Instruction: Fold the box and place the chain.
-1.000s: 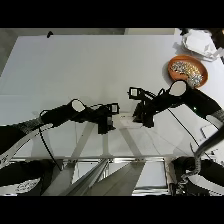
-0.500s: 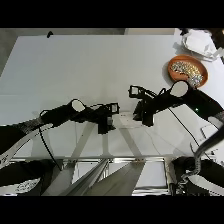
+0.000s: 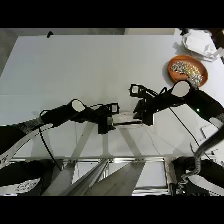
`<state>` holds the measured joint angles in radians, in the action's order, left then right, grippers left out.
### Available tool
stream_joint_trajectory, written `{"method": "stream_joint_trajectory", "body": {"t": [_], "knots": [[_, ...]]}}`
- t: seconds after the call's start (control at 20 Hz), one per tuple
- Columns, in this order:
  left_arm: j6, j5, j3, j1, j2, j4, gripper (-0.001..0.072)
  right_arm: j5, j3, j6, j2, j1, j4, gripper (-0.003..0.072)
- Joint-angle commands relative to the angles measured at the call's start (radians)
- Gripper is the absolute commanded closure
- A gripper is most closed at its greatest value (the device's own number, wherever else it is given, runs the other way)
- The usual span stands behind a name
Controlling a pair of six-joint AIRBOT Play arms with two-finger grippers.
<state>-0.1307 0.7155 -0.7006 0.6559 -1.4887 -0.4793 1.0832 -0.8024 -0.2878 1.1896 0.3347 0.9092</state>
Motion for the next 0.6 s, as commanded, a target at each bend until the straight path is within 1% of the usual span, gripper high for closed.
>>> {"method": "stream_joint_trajectory", "body": {"t": [0.0, 0.15, 0.45, 0.5, 0.55], "knots": [[0.000, 0.000, 0.000, 0.000, 0.001, 0.000, 0.0364, -0.004, 0.031, 0.000, -0.001, 0.001, -0.010, 0.0451], [0.000, 0.000, 0.000, 0.000, 0.001, 0.000, 0.0364, -0.006, 0.072, 0.001, -0.001, 0.001, -0.018, 0.0451], [0.000, 0.000, 0.000, 0.000, 0.001, 0.000, 0.0364, -0.003, 0.098, 0.002, -0.001, 0.001, -0.018, 0.0445], [0.000, 0.000, 0.000, 0.000, 0.001, 0.000, 0.0364, -0.003, 0.101, 0.002, -0.002, 0.001, -0.018, 0.0424], [0.000, 0.000, 0.000, 0.000, 0.001, 0.000, 0.0364, -0.004, 0.101, 0.004, -0.005, 0.001, -0.019, 0.0381]]}}
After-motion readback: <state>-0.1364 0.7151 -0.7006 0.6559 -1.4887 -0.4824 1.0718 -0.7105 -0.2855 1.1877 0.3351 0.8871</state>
